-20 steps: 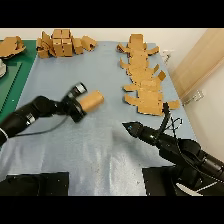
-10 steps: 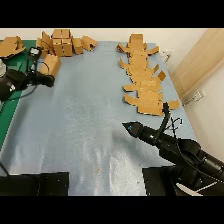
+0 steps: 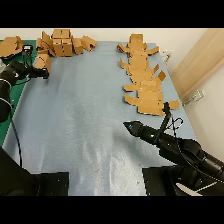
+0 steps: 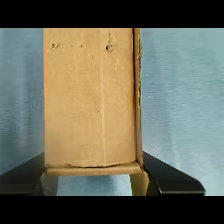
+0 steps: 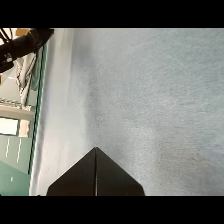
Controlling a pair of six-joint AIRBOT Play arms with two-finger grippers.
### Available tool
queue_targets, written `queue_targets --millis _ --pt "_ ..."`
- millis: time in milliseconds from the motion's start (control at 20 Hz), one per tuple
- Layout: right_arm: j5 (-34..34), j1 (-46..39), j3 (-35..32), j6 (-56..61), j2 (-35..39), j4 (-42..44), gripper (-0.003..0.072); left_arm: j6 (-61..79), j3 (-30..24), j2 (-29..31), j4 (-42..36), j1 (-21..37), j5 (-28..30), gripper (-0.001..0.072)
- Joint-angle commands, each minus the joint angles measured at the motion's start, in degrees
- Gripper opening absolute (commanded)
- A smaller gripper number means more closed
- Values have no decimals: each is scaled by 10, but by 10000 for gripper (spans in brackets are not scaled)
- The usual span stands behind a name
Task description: Fold the box.
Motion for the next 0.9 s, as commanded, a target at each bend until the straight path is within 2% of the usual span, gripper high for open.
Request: queue_targets --millis 0,150,250,600,850 --pt "0 -1 0 5 0 0 2 -64 69 -64 51 0 -45 512" --pt "0 -1 0 5 0 0 2 -65 71 -67 53 0 -42 521" --pt "0 -1 0 5 0 0 2 -67 79 -67 53 0 -53 686" --pt "-15 -1 0 5 0 0 2 -78 152 -62 54 11 -188 686" --pt "-20 -1 0 5 0 0 2 -94 158 -12 55 48 -247 686"
